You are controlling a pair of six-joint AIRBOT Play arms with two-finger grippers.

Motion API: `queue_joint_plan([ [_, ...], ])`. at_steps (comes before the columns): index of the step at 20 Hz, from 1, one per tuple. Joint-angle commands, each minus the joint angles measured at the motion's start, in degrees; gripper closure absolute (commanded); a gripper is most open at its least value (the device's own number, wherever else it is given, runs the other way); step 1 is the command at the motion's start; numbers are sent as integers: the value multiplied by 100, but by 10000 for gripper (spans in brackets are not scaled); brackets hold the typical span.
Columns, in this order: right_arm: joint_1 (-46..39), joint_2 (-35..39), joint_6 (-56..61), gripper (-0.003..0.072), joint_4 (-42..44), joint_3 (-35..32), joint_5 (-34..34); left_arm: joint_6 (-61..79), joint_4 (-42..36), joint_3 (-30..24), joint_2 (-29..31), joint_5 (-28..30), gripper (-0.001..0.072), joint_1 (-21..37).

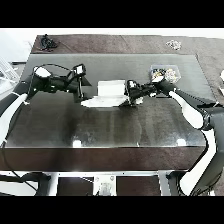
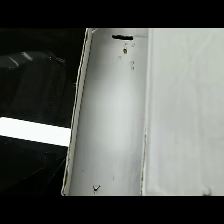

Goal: Fold the box and place the chain.

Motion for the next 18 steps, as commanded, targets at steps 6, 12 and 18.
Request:
queue_joint_plan([
  [6,2,-2,7,166,9,2,-4,-669,511,4,-581,-236,14,96],
  [12,2,-2,7,166,11,2,-7,-577,299,4,-667,-72,16,-103],
  [18,2,-2,7,166,9,2,-4,-581,363,2,-667,267,16,-306],
])
